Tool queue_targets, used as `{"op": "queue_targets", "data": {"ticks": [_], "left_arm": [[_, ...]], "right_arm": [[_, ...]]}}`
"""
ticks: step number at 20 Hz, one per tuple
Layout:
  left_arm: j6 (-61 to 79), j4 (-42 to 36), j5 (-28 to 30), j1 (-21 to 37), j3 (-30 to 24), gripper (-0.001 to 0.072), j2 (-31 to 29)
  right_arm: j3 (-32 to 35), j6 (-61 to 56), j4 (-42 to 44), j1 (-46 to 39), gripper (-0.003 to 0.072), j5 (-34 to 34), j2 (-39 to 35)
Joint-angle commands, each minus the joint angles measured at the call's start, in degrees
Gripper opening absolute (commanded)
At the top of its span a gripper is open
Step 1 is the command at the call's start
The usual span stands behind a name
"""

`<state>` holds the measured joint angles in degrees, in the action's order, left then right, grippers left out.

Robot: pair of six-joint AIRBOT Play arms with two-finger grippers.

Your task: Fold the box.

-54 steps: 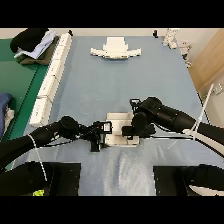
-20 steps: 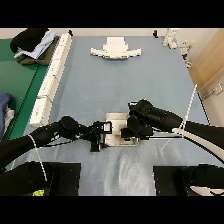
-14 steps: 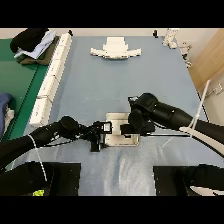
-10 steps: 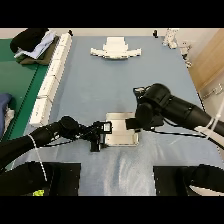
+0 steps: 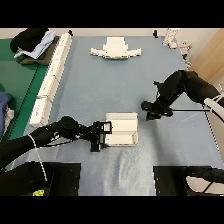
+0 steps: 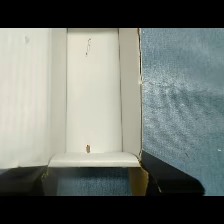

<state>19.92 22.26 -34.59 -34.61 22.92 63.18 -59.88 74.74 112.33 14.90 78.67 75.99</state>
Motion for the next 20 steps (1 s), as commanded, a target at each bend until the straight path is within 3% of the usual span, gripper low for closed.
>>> {"op": "queue_targets", "data": {"ticks": [1, 6, 12, 16, 20], "left_arm": [[0.0, 0.0, 0.0, 0.0, 0.0, 0.0467, 0.0], [0.0, 0.0, 0.0, 0.0, 0.0, 0.0467, 0.0], [0.0, 0.0, 0.0, 0.0, 0.0, 0.0468, 0.0], [0.0, 0.0, 0.0, 0.0, 0.0, 0.0467, 0.0], [0.0, 0.0, 0.0, 0.0, 0.0, 0.0467, 0.0]], "right_arm": [[-0.4, 21.2, 28.6, -9.6, 0.0002, -2.3, 8.4], [-3.0, 33.8, 35.0, -8.5, 0.0001, 9.7, 17.5], [-3.1, 40.8, 34.5, -6.0, 0.0001, 19.2, 18.0], [-2.3, 43.7, 28.5, -1.4, 0.0001, 17.3, 14.5], [2.4, 48.4, 22.7, 5.3, 0.0001, 6.3, 5.7]]}}
